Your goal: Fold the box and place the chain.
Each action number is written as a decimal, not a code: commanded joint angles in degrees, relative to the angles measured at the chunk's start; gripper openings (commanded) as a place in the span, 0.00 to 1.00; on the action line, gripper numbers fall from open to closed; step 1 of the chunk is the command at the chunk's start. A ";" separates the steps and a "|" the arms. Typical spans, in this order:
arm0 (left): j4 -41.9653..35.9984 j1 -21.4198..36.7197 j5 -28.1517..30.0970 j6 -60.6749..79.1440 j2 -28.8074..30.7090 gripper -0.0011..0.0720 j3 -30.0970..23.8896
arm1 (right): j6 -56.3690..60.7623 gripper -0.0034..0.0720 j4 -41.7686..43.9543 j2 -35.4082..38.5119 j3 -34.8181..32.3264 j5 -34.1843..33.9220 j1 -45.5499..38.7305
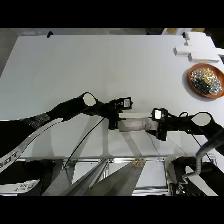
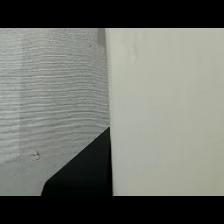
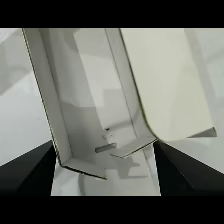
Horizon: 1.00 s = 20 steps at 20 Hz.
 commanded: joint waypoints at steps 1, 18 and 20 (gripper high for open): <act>0.00 -0.02 0.04 0.00 0.00 0.03 -0.02 | -7.19 0.89 4.37 -2.82 0.02 1.31 -1.27; 0.00 -0.02 0.02 0.00 0.00 0.03 -0.02 | -16.09 0.74 6.82 -12.24 0.02 1.57 -1.25; 0.00 -0.02 0.02 0.00 0.00 0.03 -0.02 | -16.09 0.74 6.93 -12.24 0.02 1.29 -1.25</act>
